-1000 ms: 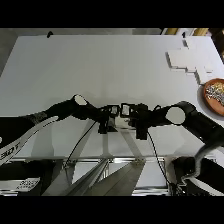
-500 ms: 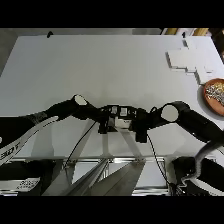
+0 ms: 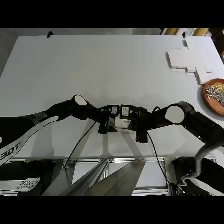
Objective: Fold the box and place the chain.
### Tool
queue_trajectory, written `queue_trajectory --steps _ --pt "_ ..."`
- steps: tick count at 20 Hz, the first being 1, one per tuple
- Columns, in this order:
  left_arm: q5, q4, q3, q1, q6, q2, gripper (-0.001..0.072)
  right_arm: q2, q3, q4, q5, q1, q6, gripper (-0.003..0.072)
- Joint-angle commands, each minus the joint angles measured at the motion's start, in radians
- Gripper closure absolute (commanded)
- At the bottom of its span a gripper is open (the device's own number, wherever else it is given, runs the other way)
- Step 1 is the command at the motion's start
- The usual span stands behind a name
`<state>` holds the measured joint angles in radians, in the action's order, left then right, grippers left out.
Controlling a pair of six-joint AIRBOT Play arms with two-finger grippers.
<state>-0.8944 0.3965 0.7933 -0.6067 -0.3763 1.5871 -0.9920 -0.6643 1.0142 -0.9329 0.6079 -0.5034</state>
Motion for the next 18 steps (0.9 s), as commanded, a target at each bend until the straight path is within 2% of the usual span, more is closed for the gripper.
queue_trajectory --steps 1,11,18 --pt "0.000 0.000 0.001 0.001 0.000 -0.001 0.0675 0.026 0.000 0.087 0.057 0.000 -0.051 0.0663" --pt "0.000 0.000 0.001 0.000 0.000 -0.001 0.0675 -0.071 0.000 0.101 0.008 0.000 -0.076 0.0664" --pt "0.000 0.000 0.001 0.001 0.000 -0.001 0.0675 -0.111 0.002 0.100 0.022 0.000 -0.074 0.0664"
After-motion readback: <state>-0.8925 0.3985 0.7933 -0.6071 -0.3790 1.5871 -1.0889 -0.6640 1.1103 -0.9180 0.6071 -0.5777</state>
